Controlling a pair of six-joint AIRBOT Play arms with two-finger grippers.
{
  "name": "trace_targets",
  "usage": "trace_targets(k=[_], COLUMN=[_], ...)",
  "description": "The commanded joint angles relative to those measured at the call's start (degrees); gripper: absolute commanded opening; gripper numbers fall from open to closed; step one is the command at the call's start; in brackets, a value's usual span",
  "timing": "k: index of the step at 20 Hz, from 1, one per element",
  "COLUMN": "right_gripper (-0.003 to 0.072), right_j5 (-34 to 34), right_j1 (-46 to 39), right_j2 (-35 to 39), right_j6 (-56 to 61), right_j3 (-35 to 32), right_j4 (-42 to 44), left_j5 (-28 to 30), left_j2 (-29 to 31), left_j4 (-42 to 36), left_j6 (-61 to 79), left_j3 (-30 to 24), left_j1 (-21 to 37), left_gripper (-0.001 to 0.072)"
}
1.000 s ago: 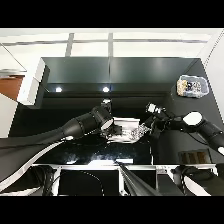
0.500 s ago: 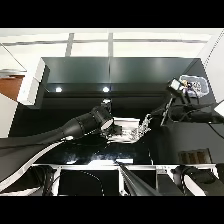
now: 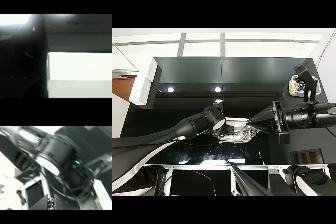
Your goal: Fold the box and place the chain.
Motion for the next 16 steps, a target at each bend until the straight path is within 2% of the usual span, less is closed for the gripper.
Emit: trace_targets(k=[1, 6, 9, 10, 11, 12, 13, 14, 16], right_gripper=[0.0041, 0.0042, 0.0043, 0.0097, 0.0222, 0.0427, 0.0662, 0.0702, 0.0702], right_j5=[-4.83, -7.78, -10.14, -11.30, -12.33, -12.74, -13.16, -13.18, -14.25], right_j1=[3.76, 4.92, 4.92, 4.92, 4.92, 4.90, 4.59, 3.52, -0.61], right_j2=[-0.02, -2.27, -3.19, -3.19, -3.19, -3.19, -3.17, -3.17, -3.17], right_j6=[0.24, 2.80, 4.31, 4.79, 5.62, 5.81, 5.81, 5.77, 5.77], right_j3=[0.07, -1.64, -4.79, -5.68, -6.34, -6.45, -6.27, -5.90, -5.68], right_j4=[-0.35, -11.41, -13.09, -13.60, -14.05, -14.97, -16.52, -19.67, -28.92], left_j5=[0.04, 0.02, 0.11, 0.17, 0.24, 0.24, 0.26, 0.33, 0.39], left_j2=[-0.04, -0.02, -0.04, -0.04, -0.04, -0.04, -0.04, -0.04, -0.04], left_j4=[0.04, 0.02, 0.04, 0.04, 0.04, 0.04, 0.04, 0.07, 0.04], left_j6=[0.00, 0.00, 0.00, 0.00, 0.00, 0.00, 0.00, 0.02, 0.00], left_j3=[0.02, 0.02, 0.02, 0.02, 0.02, 0.02, 0.02, 0.02, 0.02], left_j1=[-0.04, -0.04, -0.04, -0.04, -0.04, -0.04, -0.04, -0.04, -0.04], left_gripper=[0.0034, 0.0033, 0.0034, 0.0033, 0.0034, 0.0034, 0.0034, 0.0034, 0.0034])
